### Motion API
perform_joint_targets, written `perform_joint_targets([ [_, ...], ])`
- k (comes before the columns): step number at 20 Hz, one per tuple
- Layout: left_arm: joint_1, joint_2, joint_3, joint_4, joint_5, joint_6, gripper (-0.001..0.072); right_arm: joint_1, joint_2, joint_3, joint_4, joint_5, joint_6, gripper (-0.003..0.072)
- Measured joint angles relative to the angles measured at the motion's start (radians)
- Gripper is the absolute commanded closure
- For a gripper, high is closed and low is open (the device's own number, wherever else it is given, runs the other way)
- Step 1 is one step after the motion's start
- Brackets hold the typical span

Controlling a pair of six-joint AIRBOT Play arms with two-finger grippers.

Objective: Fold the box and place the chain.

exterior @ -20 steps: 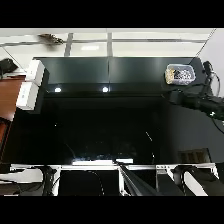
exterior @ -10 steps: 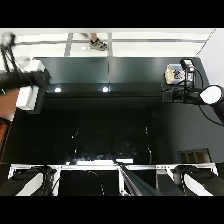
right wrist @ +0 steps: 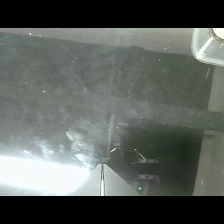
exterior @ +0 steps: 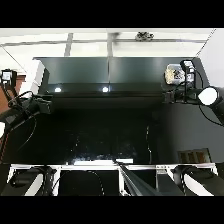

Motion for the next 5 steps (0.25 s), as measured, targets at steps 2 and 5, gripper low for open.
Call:
perform_joint_targets([
  [2, -0.001, 0.011, -0.008, 0.000, 0.010, 0.000, 0.0685, 0.000, 0.000, 0.000, -0.003, 0.000, 0.003, 0.0674],
  [5, -0.002, 0.019, -0.014, 0.001, 0.014, 0.000, 0.0686, 0.000, 0.000, 0.000, -0.005, 0.000, 0.003, 0.0674],
])
